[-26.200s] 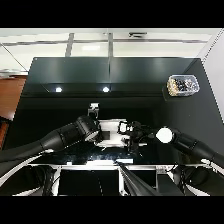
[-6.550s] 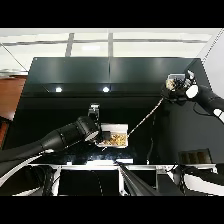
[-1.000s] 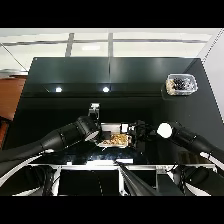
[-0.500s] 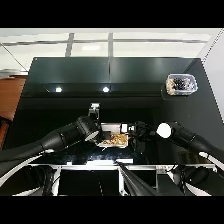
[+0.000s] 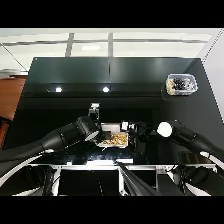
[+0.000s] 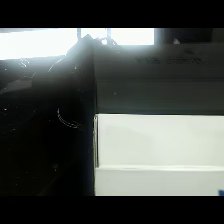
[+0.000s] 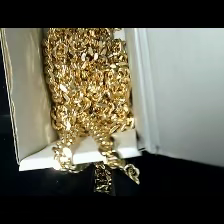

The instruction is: Fold the box and place the chain.

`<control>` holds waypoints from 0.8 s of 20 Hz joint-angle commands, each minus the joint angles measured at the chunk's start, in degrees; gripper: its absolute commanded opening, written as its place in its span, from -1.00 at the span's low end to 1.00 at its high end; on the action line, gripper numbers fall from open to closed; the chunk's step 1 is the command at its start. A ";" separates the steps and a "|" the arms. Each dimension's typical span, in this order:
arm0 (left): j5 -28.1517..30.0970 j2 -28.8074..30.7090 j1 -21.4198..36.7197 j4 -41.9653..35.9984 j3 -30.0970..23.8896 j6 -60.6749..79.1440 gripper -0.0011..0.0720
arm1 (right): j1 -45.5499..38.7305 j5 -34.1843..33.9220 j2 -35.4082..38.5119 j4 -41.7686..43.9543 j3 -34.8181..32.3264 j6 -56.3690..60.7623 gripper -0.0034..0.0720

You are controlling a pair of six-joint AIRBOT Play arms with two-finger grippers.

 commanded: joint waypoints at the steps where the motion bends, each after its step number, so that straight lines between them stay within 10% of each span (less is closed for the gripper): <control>1: -0.07 -0.04 0.02 0.02 0.00 0.02 -0.89 | -1.90 4.70 2.14 -6.34 2.23 9.16 -0.85; 10: -0.02 -0.04 0.02 0.07 0.00 0.02 -0.89 | -6.14 24.68 10.99 1.90 17.53 17.84 -0.85; 16: -0.02 -0.04 0.02 0.07 0.00 0.02 -0.90 | -3.37 18.23 10.34 11.26 18.95 20.20 -0.85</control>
